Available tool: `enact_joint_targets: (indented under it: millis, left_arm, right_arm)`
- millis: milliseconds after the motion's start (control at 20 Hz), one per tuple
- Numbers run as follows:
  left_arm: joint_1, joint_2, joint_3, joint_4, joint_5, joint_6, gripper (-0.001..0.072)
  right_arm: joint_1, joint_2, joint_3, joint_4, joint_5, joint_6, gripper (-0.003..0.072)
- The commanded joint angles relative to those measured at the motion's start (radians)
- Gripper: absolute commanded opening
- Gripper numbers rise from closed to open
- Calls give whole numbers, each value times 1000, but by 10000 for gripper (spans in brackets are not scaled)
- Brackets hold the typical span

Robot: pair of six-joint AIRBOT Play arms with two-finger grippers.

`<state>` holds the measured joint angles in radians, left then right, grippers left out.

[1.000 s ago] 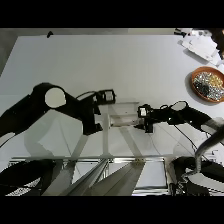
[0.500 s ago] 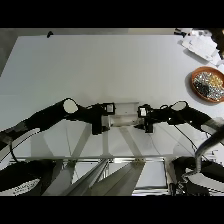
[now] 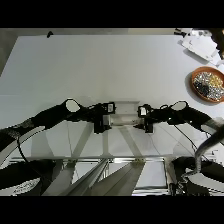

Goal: Fold the box and place the chain.

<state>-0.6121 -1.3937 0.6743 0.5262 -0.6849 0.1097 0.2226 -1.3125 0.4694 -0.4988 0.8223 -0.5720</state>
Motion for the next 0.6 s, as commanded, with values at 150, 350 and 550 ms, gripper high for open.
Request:
enact_joint_targets:
  millis: [150,350,550]
  left_arm:
    - [-2,-32,0,-128,-20,107,700]
    - [-2,-32,0,-88,-26,104,648]
    - [-2,-32,-1,-32,-103,100,197]
  right_arm:
    - [0,0,0,-2,1,-2,459]
    - [0,0,0,-2,1,-2,459]
    - [0,0,0,-2,1,-2,459]
